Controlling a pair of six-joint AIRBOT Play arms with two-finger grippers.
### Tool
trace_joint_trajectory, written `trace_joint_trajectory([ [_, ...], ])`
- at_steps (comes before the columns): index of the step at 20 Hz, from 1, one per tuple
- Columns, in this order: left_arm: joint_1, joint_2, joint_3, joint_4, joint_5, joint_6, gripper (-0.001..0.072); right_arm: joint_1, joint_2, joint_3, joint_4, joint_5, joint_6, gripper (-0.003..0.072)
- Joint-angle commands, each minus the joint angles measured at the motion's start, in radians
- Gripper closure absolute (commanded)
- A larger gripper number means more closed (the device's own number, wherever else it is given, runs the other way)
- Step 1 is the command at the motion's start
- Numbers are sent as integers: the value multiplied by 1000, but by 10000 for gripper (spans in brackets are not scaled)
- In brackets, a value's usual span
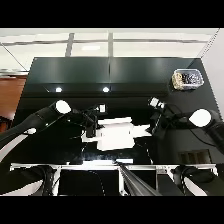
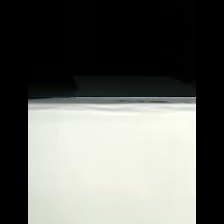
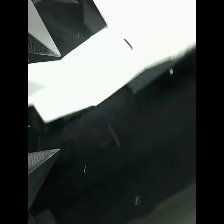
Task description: Fold the box and place the chain.
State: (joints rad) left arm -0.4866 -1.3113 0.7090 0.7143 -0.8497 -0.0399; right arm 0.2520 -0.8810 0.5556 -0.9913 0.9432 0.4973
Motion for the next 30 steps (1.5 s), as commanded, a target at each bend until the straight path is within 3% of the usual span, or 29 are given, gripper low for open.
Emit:
trace_joint_trajectory([
  [1,-7,-28,-1,18,18,16,684,81,-1,-48,-9,-48,-11,21],
  [14,-7,-38,-1,18,31,16,684,314,-15,-164,50,-211,-166,22],
  [19,-7,-38,-1,18,30,16,684,332,-16,-164,225,-302,-294,22],
  [30,-7,-38,-1,18,30,16,684,309,-16,-113,224,-349,-383,22],
])
